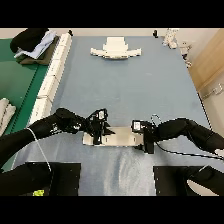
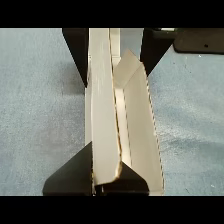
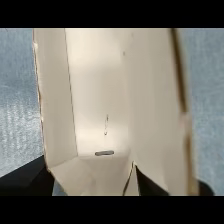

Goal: Fold the box.

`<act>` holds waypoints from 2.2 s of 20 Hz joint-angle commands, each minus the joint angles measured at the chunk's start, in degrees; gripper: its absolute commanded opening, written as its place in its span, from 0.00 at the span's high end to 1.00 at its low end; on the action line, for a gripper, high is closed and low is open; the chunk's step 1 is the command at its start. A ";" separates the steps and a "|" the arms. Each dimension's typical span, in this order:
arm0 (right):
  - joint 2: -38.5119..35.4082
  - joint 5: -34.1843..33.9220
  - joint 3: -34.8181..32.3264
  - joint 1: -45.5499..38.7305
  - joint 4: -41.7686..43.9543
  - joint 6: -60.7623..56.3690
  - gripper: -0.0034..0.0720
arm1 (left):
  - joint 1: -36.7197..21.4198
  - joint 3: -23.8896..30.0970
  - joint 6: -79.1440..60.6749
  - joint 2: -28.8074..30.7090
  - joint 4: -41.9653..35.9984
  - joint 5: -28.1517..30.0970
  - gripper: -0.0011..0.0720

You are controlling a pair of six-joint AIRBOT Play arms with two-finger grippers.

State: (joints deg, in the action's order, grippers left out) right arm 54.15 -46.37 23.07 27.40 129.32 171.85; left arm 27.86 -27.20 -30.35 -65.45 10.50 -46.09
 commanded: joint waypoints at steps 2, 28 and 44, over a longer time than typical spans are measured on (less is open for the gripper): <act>0.20 0.98 -0.07 0.48 -0.50 0.20 0.01 | 0.00 -0.04 -0.02 0.04 0.02 0.02 0.97; 2.32 2.38 -0.07 0.59 -0.52 0.20 0.27 | 0.00 -0.04 -0.02 0.04 0.00 0.02 0.97; 2.32 1.95 -0.07 0.57 -0.55 0.20 0.27 | 0.00 -0.04 -0.02 0.04 -0.15 0.00 0.97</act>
State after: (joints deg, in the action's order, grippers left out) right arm 56.47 -44.40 22.98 27.97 128.77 172.05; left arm 27.86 -27.20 -30.37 -65.45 10.50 -46.09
